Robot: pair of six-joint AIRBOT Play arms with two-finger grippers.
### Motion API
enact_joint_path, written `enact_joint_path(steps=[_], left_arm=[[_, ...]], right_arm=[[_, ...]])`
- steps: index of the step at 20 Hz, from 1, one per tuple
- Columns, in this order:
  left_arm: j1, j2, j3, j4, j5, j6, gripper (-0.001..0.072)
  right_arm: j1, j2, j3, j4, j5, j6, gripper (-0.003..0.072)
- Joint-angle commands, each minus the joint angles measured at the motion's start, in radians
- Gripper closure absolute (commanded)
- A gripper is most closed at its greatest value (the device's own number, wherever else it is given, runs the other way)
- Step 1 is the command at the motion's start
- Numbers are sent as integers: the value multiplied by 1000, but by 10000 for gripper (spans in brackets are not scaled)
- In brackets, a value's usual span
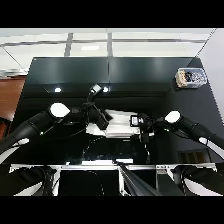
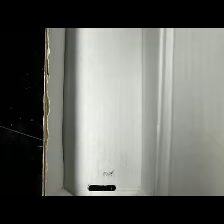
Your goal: Fold the box and place the chain.
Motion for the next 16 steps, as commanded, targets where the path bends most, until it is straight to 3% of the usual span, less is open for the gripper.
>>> enact_joint_path(steps=[1, 8, 13, 16], left_arm=[[1, -47, -2, -45, 169, -3, 684], [1, -142, -1, -45, 113, -3, 684], [29, -77, 11, 12, 44, -4, 686], [87, 45, 14, 117, -48, -48, 687]], right_arm=[[1, -1, 0, 0, 0, 0, 517], [1, -1, 0, 0, 0, 0, 517], [1, -1, 0, 0, 0, 0, 517], [1, -1, 0, 0, 0, 0, 517]])
